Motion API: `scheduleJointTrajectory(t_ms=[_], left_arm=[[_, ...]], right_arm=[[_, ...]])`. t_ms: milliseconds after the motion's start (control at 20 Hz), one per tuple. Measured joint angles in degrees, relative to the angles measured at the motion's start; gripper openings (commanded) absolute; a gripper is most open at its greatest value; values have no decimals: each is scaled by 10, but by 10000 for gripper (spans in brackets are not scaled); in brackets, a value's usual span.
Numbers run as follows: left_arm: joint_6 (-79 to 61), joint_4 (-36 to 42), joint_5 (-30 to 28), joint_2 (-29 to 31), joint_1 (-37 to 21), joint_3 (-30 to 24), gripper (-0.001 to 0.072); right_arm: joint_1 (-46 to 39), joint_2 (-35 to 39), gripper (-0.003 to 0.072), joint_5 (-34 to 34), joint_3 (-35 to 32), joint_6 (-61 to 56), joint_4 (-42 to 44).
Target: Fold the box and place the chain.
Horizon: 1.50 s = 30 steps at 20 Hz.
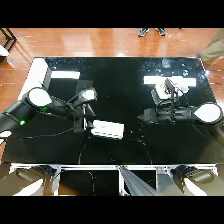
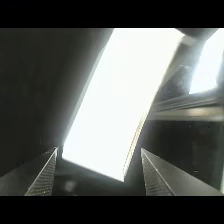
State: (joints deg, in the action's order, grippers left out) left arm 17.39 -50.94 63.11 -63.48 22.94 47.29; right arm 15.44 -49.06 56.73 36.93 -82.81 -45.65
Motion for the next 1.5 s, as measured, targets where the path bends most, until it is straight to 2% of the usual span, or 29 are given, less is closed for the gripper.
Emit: scheduleJointTrajectory(t_ms=[200, 500, 900, 1500], left_arm=[[-80, 13, -34, -30, 50, 0, 638], [-110, -10, -68, -58, 94, 0, 637], [-101, -4, -99, -68, 102, 0, 636], [-99, 9, -94, -79, 103, 0, 636]], right_arm=[[-7, 4, 26, 5, 0, -9, -32], [-9, 5, 26, 5, 0, -14, -52], [-9, 5, 26, -4, 0, -16, -56], [-9, 5, 26, -10, 0, -19, -56]])
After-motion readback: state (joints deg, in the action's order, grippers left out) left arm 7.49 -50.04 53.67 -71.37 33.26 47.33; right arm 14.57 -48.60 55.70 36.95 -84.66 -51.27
